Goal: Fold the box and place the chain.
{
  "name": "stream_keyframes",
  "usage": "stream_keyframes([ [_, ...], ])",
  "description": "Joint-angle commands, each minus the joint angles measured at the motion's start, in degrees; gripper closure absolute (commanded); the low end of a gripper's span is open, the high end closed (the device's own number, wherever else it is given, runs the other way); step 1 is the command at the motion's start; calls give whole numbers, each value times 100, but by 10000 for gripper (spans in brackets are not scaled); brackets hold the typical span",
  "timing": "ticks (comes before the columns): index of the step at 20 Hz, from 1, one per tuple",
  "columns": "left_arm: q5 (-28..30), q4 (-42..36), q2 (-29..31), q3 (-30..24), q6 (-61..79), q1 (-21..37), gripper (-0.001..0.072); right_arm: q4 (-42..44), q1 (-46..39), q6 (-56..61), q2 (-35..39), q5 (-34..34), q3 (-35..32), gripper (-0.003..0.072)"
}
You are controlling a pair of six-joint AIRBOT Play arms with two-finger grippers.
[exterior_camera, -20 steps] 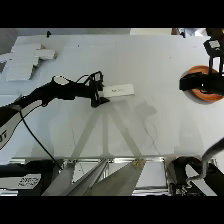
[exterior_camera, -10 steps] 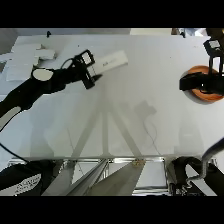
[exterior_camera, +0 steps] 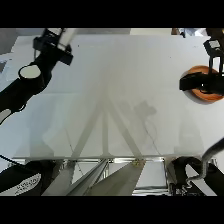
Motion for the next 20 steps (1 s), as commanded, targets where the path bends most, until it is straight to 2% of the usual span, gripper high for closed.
stream_keyframes([
  [1, 697, -1563, 2, 2, 76, 372, 230, 2, -4, 2, 4, 0, 7, 670],
  [5, 1130, -2664, -216, 2, 918, 717, 230, 2, -4, 2, 4, 0, 7, 670],
  [9, 1257, -3661, -723, 0, 1801, 778, 231, 2, -4, 2, 4, 0, 7, 670],
  [15, 1298, -4339, -1467, 0, 1917, 778, 232, 4, -4, 2, 4, 0, 7, 670],
  [16, 1296, -4457, -1532, 0, 1985, 778, 253, 2, -4, 2, 4, 0, 7, 670],
  [18, 1303, -4642, -1641, 0, 2041, 778, 339, 2, -4, 2, 4, 0, 7, 670],
  [20, 1333, -4811, -1720, 0, 2039, 778, 340, 2, -4, 2, 4, 0, 7, 670],
])
